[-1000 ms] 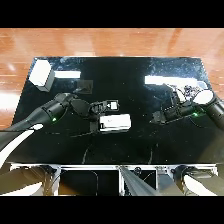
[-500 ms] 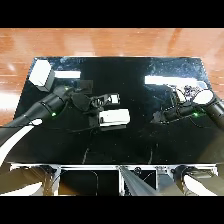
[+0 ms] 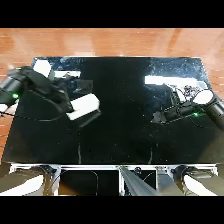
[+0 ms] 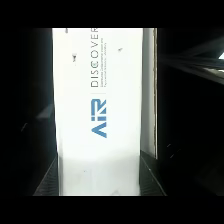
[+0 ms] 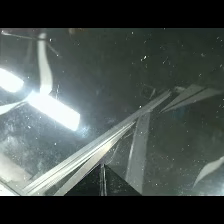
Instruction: Fold the box and place the chain.
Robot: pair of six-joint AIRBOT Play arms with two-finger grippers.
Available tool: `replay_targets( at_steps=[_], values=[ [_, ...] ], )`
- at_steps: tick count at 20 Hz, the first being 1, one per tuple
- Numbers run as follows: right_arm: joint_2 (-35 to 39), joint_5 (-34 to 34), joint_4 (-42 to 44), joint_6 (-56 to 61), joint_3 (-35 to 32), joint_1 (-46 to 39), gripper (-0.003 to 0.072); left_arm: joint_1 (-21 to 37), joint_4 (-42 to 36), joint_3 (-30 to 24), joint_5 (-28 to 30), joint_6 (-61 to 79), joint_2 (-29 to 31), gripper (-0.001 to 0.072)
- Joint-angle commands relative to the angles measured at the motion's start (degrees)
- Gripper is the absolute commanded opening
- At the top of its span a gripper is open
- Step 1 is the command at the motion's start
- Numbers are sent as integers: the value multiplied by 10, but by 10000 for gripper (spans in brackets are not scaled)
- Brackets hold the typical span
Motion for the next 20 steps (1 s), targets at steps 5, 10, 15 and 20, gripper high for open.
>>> replay_targets(
  at_steps=[5,10,15,20],
  values=[
    [0,-22,5,-9,0,0,39,323,-6,1,-7,-33,-1,19],
    [0,-38,16,-10,0,0,39,377,-15,1,-116,-21,-41,19],
    [0,-50,42,-10,0,0,39,375,-13,2,-192,-3,-77,20],
    [0,-51,42,-10,0,0,39,367,-14,2,-205,17,-91,20]
  ],
)
